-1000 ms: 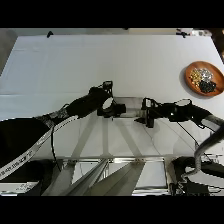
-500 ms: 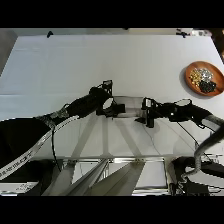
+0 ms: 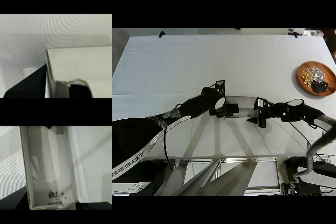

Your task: Fold the box and place the chain.

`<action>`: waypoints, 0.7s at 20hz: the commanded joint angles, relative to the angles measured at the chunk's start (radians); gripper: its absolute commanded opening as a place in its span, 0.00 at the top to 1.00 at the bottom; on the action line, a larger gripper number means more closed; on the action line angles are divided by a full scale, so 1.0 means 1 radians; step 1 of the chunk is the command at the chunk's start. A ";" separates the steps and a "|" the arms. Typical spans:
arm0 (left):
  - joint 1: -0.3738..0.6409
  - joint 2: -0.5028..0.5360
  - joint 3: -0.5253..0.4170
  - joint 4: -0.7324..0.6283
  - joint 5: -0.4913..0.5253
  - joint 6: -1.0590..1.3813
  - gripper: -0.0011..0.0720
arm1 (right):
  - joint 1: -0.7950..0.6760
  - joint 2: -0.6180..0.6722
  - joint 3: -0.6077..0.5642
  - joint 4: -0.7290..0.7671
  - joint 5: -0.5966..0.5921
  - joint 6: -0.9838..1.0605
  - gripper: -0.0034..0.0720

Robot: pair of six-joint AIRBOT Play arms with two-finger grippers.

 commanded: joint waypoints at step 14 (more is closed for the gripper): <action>0.108 0.332 0.000 0.045 -0.209 0.697 0.28 | 0.001 0.000 0.000 0.000 -0.001 -0.001 0.42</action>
